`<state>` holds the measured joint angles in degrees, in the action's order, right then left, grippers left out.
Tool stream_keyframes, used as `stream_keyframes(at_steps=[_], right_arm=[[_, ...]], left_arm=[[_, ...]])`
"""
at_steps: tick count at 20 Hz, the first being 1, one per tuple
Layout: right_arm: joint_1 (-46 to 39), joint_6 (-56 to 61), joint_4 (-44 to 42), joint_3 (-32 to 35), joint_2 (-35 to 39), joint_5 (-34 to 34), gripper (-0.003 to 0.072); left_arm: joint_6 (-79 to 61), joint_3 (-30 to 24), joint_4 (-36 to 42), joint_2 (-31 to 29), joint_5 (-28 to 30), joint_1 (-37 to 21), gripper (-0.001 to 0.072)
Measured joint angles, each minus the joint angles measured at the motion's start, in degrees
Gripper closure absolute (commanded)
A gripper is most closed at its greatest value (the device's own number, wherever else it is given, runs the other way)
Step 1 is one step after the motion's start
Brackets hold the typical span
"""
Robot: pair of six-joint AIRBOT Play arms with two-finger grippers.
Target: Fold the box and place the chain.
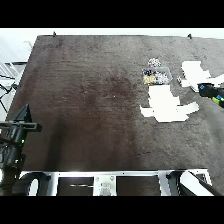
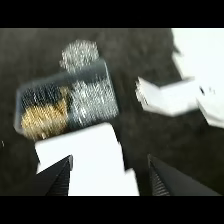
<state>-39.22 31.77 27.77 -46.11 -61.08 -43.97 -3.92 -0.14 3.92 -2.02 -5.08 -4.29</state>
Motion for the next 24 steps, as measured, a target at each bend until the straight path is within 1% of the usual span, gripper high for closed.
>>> stream_keyframes(at_steps=[3, 6, 8, 11, 14, 19, 20, 21, 23, 24], right_arm=[[-5.6, 7.1, 11.9, -12.0, -8.8, -12.9, 0.0112], [-7.5, 11.5, 20.1, -24.4, -18.8, -23.0, 0.0112], [-7.7, 12.9, 22.7, -31.5, -25.3, -29.1, 0.0113], [-7.3, 14.1, 25.4, -39.7, -34.1, -35.9, 0.0112], [-6.2, 14.2, 27.0, -43.7, -40.2, -39.6, 0.0113], [-4.6, 14.2, 28.0, -45.8, -47.2, -43.5, 0.0116], [-4.3, 14.2, 28.2, -45.9, -48.3, -44.3, 0.0159], [-4.0, 14.2, 28.3, -46.0, -49.2, -44.8, 0.0173], [-3.3, 14.2, 28.3, -46.1, -50.9, -46.0, 0.0177], [-3.1, 14.1, 28.2, -46.1, -51.6, -46.4, 0.0265]], left_arm=[[0.0, 0.0, 0.0, 0.0, 0.0, 0.0, 0.0691], [0.0, 0.0, 0.0, 0.0, 0.0, 0.0, 0.0691], [0.0, 0.0, 0.0, 0.0, 0.0, 0.0, 0.0691], [0.0, 0.0, 0.0, 0.0, 0.0, 0.0, 0.0691], [0.0, 0.0, 0.0, 0.0, 0.0, 0.0, 0.0691], [0.0, 0.0, 0.0, 0.0, 0.0, 0.0, 0.069], [0.0, 0.0, 0.0, 0.0, 0.0, 0.0, 0.0691], [0.0, 0.0, 0.0, 0.0, 0.0, 0.0, 0.0691], [0.0, 0.0, 0.0, 0.0, 0.0, 0.0, 0.0691], [0.0, 0.0, 0.0, 0.0, 0.0, 0.0, 0.0691]])
